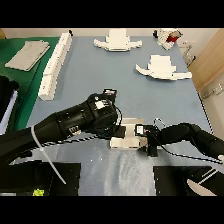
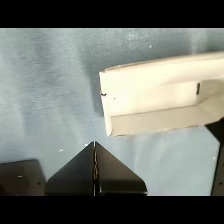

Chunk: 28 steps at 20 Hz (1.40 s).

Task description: Fold the box.

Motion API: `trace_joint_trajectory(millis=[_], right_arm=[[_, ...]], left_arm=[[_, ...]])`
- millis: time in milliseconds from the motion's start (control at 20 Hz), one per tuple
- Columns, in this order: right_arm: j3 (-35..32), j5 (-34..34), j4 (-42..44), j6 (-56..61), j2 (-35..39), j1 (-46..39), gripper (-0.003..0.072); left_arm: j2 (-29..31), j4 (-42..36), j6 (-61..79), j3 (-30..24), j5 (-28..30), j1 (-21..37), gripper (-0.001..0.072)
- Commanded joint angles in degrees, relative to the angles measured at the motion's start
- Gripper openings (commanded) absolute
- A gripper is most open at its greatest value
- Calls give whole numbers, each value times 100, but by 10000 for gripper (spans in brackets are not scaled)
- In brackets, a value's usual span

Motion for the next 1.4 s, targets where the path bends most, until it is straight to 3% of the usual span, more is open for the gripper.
trace_joint_trajectory(millis=[0,150,350,500,700,750,800,1000,1200,1350], right_arm=[[0,0,2,2,4,4,581],[0,0,2,2,4,4,581],[2,0,2,2,4,4,581],[0,0,2,2,4,4,581],[0,0,2,2,4,4,581],[0,0,2,2,4,4,581],[0,0,2,2,4,4,581],[2,0,2,2,4,4,581],[0,0,2,2,4,7,581],[2,0,2,2,4,4,581]], left_arm=[[179,72,866,59,-96,4,14],[94,160,1635,39,391,4,14],[219,221,2973,-160,577,153,13],[890,-184,4358,-1073,1473,702,12],[1665,-1989,8330,-2262,2044,1707,16],[1762,-2463,9339,-2520,2074,1974,239],[1786,-2782,9923,-2747,2199,2221,696],[1668,-3541,11608,-3521,2632,3023,685],[1364,-4977,13610,-4155,3904,3062,684],[949,-5786,14528,-4269,4057,3008,684]])
